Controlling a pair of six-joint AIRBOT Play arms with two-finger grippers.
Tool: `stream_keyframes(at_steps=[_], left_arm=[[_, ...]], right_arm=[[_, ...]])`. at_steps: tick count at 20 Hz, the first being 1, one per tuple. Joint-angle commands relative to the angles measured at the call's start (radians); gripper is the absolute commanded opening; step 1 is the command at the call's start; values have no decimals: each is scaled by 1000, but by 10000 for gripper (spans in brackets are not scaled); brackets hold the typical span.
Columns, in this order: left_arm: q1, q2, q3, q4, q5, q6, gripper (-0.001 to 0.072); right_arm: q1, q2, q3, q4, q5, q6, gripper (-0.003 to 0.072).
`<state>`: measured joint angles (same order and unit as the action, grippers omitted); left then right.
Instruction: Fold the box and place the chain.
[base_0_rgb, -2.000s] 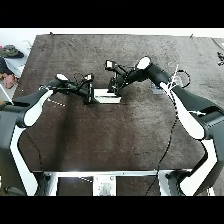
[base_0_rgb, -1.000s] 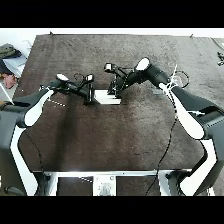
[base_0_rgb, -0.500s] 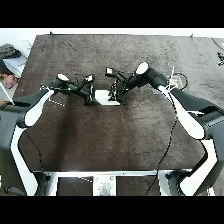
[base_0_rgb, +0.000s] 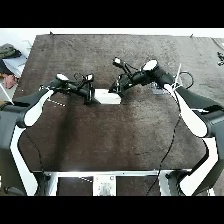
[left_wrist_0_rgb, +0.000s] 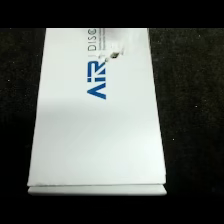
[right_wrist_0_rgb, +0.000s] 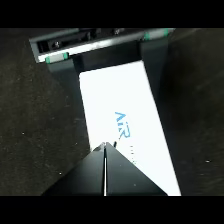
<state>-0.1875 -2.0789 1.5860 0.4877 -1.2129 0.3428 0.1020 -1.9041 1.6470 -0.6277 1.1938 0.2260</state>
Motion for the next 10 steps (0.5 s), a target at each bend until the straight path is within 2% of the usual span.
stream_keyframes(at_steps=[1, 5, 10], left_arm=[[0, 0, 0, 2, -2, 2, 464], [0, 0, 0, 2, -2, 2, 464], [0, 0, 0, 2, -2, 2, 464]], right_arm=[[-2, -52, -1, -27, 7, 77, -10], [-2, -84, -11, -94, 63, 112, -11], [-4, -64, -26, -81, 21, 106, -12]])
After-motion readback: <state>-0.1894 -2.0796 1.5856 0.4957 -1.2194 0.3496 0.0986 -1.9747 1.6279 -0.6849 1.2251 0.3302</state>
